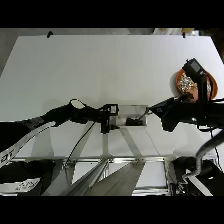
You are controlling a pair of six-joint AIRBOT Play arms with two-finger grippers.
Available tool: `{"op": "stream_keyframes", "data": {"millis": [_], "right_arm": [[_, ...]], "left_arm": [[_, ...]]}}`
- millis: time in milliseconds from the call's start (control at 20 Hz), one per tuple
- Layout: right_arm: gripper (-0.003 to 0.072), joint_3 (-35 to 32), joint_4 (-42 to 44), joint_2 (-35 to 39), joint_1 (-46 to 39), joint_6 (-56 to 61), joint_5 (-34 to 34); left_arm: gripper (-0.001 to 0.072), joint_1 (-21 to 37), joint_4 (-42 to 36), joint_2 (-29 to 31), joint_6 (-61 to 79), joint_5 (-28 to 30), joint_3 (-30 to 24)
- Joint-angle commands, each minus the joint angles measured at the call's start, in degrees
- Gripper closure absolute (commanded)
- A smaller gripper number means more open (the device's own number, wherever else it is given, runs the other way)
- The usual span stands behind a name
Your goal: Fold the box and place the chain.
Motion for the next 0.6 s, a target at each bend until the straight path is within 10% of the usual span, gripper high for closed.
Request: {"op": "stream_keyframes", "data": {"millis": [0, 550], "right_arm": [[0.0670, -1.6, 2.5, 0.0, 0.1, -1.9, -3.5], [0.0670, -18.2, 2.5, -7.4, 0.1, -14.3, -13.3]], "left_arm": [[0.0558, 0.0, 0.0, 0.0, 0.0, 0.0, 0.0], [0.0558, 0.0, 0.0, 0.0, 0.0, 0.0, 0.0]]}}
